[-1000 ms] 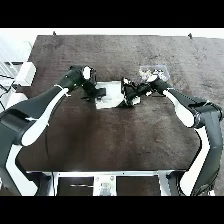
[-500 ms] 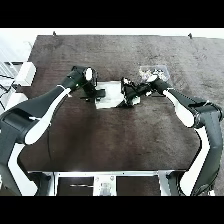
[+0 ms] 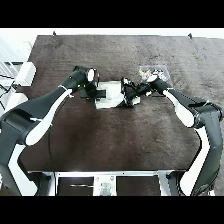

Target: Fold the box and place the chain.

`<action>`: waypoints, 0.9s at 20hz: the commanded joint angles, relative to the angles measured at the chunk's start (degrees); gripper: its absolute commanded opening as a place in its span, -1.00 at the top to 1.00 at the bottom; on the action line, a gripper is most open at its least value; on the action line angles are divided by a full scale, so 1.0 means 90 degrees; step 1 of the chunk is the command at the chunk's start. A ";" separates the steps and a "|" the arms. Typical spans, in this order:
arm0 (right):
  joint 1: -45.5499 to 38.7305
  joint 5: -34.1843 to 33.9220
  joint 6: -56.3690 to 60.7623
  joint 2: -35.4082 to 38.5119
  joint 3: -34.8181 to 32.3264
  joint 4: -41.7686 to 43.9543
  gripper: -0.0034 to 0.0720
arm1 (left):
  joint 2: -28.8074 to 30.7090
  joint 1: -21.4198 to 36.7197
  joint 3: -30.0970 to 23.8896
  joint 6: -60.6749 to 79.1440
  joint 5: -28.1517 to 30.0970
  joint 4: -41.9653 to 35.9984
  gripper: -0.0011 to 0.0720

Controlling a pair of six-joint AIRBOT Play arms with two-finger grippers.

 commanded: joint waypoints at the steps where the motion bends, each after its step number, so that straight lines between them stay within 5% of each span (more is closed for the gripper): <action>1: 0.0002 0.0005 0.0000 0.0000 -0.0002 0.0000 -0.67 | -0.0005 -0.0034 0.0007 0.0039 -0.0027 0.0146 0.29; 9: 0.0002 0.0005 0.0000 0.0000 -0.0002 0.0000 -0.67 | -0.0007 -0.0034 0.0007 0.0187 -0.0124 0.0219 0.30; 12: 0.0002 0.0005 0.0000 0.0000 -0.0002 0.0000 -0.67 | -0.0005 -0.0034 0.0007 0.0202 -0.0197 0.0250 0.75; 18: 0.0002 0.0005 0.0000 0.0000 -0.0002 0.0000 -0.67 | -0.0005 -0.0034 0.0007 0.0134 -0.0262 0.0238 0.92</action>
